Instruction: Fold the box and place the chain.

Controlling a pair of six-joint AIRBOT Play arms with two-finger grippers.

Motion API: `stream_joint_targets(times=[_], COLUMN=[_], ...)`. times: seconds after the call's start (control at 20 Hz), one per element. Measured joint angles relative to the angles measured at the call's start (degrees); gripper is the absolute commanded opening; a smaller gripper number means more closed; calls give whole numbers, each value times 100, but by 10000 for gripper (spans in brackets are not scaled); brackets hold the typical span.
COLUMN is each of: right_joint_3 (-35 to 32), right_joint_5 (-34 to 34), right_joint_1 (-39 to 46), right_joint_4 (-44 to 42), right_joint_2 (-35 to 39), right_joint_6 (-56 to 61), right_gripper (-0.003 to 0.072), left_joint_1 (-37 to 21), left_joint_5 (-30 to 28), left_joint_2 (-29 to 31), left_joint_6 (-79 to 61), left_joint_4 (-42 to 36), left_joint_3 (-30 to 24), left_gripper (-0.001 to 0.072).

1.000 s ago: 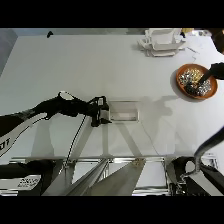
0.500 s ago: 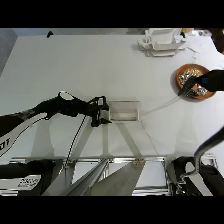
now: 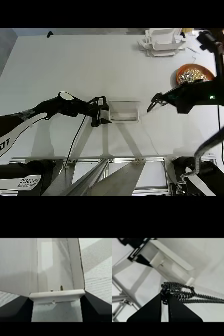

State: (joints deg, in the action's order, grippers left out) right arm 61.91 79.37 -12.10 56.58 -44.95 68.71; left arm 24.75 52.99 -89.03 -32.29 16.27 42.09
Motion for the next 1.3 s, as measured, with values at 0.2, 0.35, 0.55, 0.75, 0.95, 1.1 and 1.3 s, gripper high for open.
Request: stream_joint_targets(times=[0.2,0.35,0.55,0.75,0.95,1.1,1.3], right_joint_3=[-299,-505,-627,-664,-684,-798,-975], right_joint_5=[-496,-791,-1180,-1510,-1685,-1801,-2017], right_joint_1=[-857,-1263,-1624,-1869,-1965,-1989,-1998], right_joint_4=[0,17,46,168,267,304,319], right_joint_2=[-160,-448,-1019,-1694,-2229,-2400,-2479], right_joint_6=[20,22,2,-15,-17,-2,26], right_gripper=[23,23,23,23,24,26,106], left_joint_1=[0,0,0,0,0,0,0], left_joint_5=[0,-2,0,0,-2,0,0], left_joint_2=[0,0,0,0,0,0,0], left_joint_6=[0,2,0,0,2,0,0], left_joint_4=[0,0,2,0,0,0,0], left_joint_3=[0,0,0,0,0,0,0], left_gripper=[141,141,141,141,141,141,141])
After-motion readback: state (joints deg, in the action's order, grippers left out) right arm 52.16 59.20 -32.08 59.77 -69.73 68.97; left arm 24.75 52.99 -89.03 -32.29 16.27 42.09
